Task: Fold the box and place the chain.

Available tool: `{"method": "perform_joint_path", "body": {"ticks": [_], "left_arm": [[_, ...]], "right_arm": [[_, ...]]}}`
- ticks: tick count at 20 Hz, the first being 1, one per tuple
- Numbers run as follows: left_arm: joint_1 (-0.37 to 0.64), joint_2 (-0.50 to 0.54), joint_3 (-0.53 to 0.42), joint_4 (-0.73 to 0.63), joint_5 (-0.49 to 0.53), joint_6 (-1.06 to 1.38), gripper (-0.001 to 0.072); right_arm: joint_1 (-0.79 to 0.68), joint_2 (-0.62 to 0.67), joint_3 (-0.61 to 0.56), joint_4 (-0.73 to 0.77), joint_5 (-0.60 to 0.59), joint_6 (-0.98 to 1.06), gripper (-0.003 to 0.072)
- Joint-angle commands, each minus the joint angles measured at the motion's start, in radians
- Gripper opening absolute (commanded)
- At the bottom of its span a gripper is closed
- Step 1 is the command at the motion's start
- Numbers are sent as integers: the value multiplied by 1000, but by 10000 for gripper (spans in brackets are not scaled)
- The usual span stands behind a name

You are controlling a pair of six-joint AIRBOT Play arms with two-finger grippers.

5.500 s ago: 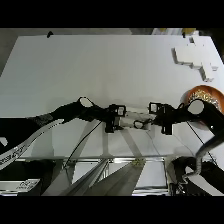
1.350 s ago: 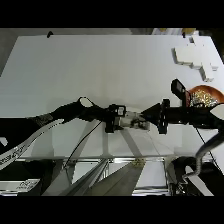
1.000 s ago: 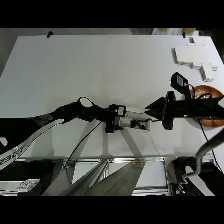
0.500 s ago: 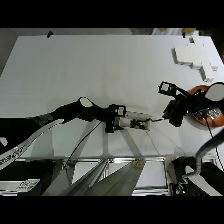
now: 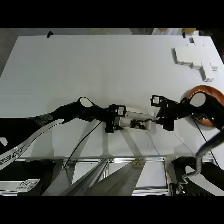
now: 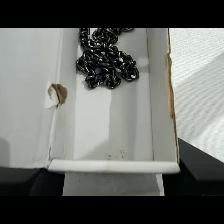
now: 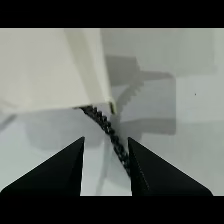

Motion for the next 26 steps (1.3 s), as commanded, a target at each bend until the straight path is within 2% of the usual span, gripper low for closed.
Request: {"method": "perform_joint_path", "body": {"ticks": [1,5,7,8,11,13,16,18,21,26], "left_arm": [[0,0,0,0,0,0,390],[-1,0,0,0,0,0,390],[-1,0,0,0,0,0,390],[0,0,0,0,0,0,390],[0,0,0,0,0,0,390],[0,0,0,0,0,0,390],[-1,0,0,0,0,0,390],[0,0,0,0,0,0,390],[0,0,0,0,0,0,390],[0,0,0,0,0,0,390]], "right_arm": [[0,-5,-48,75,-80,-106,251],[0,-23,-62,128,-86,-106,213],[0,-30,-65,129,-66,-104,97],[0,-24,-65,108,-47,-101,14],[0,50,-63,3,14,-6,13],[0,134,-46,-40,101,90,13],[14,245,18,-8,245,239,13],[80,267,75,9,306,369,13],[215,264,115,55,254,458,13],[349,249,121,165,26,553,13]]}}
